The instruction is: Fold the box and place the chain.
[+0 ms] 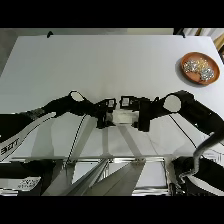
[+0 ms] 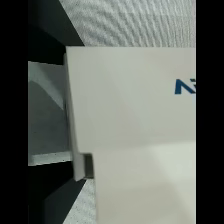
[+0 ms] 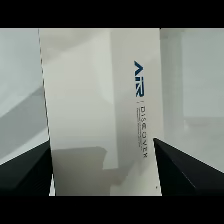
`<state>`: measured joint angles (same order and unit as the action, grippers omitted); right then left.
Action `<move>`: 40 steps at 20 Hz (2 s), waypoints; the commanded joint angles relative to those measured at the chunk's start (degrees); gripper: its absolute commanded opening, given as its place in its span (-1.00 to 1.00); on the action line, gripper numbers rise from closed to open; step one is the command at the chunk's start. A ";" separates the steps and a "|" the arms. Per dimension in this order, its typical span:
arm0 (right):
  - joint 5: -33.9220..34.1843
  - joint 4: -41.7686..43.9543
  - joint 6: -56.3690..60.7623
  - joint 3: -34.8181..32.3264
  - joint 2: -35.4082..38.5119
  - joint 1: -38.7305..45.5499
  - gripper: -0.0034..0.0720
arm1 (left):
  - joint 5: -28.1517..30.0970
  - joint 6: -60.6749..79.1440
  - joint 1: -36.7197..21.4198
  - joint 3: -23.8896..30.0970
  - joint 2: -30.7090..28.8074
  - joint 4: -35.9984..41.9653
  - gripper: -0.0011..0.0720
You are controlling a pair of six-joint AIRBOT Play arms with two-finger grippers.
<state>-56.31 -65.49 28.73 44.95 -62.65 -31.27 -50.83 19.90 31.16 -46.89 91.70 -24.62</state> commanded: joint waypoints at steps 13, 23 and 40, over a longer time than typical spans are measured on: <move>-12.11 8.76 -0.74 5.07 -0.61 10.14 0.44 | 0.00 0.02 0.00 -0.02 0.00 -0.02 -0.40; -13.73 4.68 -0.68 3.65 -1.27 10.14 0.34 | 0.00 0.02 0.00 -0.02 0.00 -0.02 -0.40; -5.18 1.95 -0.76 2.36 -1.29 4.61 0.17 | 0.00 0.02 0.00 -0.02 0.00 -0.02 -0.40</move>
<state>-64.55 -63.72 28.05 47.33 -63.90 -24.49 -50.83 19.90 31.16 -46.89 91.70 -24.64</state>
